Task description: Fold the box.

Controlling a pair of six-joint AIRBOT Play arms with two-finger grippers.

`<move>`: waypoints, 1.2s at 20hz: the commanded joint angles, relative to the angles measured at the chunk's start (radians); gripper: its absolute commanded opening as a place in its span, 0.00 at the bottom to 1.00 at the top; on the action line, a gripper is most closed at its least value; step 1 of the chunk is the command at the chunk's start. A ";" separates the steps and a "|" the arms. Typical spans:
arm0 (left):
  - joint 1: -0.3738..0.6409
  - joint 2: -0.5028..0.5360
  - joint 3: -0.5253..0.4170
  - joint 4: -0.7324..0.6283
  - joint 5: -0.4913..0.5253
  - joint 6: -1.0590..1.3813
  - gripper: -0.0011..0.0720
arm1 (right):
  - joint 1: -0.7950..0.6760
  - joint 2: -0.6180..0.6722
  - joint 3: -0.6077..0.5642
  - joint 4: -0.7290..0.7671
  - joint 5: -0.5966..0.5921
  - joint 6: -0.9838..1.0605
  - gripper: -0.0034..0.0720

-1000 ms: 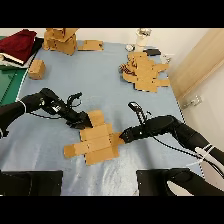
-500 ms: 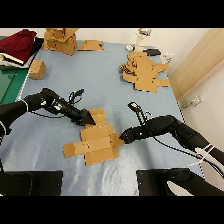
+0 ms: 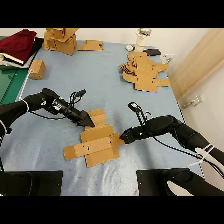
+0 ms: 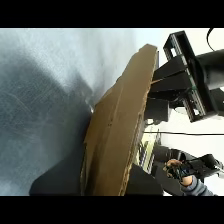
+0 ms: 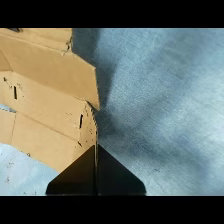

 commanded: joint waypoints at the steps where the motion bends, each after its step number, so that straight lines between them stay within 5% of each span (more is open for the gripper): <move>1: 0.000 -0.001 0.001 0.003 -0.023 0.017 0.24 | 0.000 0.001 -0.001 0.000 0.005 0.000 0.04; 3: 0.000 -0.001 0.001 0.003 -0.022 0.020 0.24 | 0.000 0.001 -0.001 0.000 0.005 0.000 0.05; 4: 0.000 -0.001 0.001 0.003 -0.023 0.026 0.05 | 0.000 0.001 -0.001 0.000 0.005 0.000 0.04; 10: 0.000 -0.001 0.001 0.002 -0.032 0.083 0.03 | 0.000 0.001 -0.001 -0.007 0.008 0.000 0.05; 11: 0.000 0.000 0.001 -0.002 -0.032 0.112 0.03 | 0.000 0.001 0.000 -0.011 0.011 0.000 0.13; 12: 0.000 0.000 0.001 -0.014 -0.034 0.138 0.03 | -0.002 0.001 0.005 -0.035 0.018 0.001 0.43; 13: -0.006 0.002 0.001 -0.033 -0.046 0.177 0.03 | -0.004 0.001 0.019 -0.085 0.024 0.026 0.61; 14: -0.020 0.010 0.001 -0.047 -0.047 0.219 0.03 | -0.018 0.001 0.044 -0.157 0.024 0.094 0.62; 19: -0.146 0.085 0.001 -0.050 0.067 0.359 0.03 | -0.119 0.002 0.270 -0.379 -0.144 0.416 0.59; 21: -0.182 0.110 0.001 -0.048 0.134 0.426 0.03 | -0.119 0.002 0.326 -0.357 -0.227 0.438 0.05; 24: -0.212 0.143 -0.004 -0.048 0.212 0.530 0.03 | -0.102 0.023 0.311 -0.298 -0.236 0.484 0.05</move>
